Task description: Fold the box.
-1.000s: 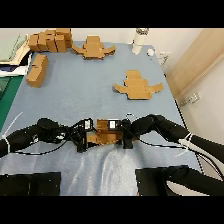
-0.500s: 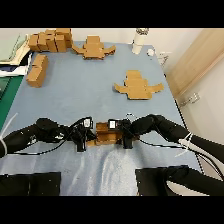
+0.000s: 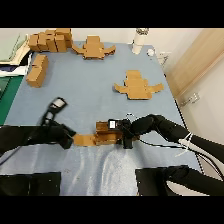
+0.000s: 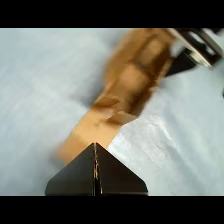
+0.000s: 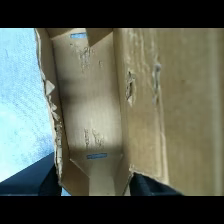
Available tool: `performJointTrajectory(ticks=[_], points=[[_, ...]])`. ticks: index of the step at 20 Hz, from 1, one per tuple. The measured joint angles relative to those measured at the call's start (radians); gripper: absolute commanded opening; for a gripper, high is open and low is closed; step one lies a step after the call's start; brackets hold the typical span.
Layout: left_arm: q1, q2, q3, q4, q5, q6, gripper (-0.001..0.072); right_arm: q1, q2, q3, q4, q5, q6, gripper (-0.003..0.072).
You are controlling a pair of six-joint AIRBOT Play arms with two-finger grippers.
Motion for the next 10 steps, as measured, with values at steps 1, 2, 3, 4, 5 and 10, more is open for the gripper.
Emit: performJointTrajectory(ticks=[1, 2, 3, 4, 5, 10], points=[[0.023, 0.037, -0.008, 0.096, -0.055, -0.192, 0.0012, 0.000, 0.000, 0.000, 0.000, 0.000, 0.000, 0.0474], [0.042, 0.061, -0.021, 0.156, -0.099, -0.331, 0.0012, 0.000, 0.000, 0.000, 0.000, 0.000, 0.000, 0.0474], [0.052, 0.077, -0.037, 0.189, -0.128, -0.436, 0.0012, 0.000, 0.000, 0.000, 0.000, 0.000, 0.000, 0.0473], [0.062, 0.084, -0.059, 0.206, -0.148, -0.523, 0.0011, 0.000, 0.000, 0.000, 0.000, 0.000, 0.000, 0.0474], [0.068, 0.085, -0.082, 0.219, -0.151, -0.588, 0.0011, 0.000, 0.000, 0.000, 0.000, 0.000, -0.001, 0.0474], [0.082, -0.012, -0.161, 0.095, -0.058, -0.624, 0.0011, 0.000, 0.000, 0.000, 0.000, 0.000, -0.001, 0.0474]])
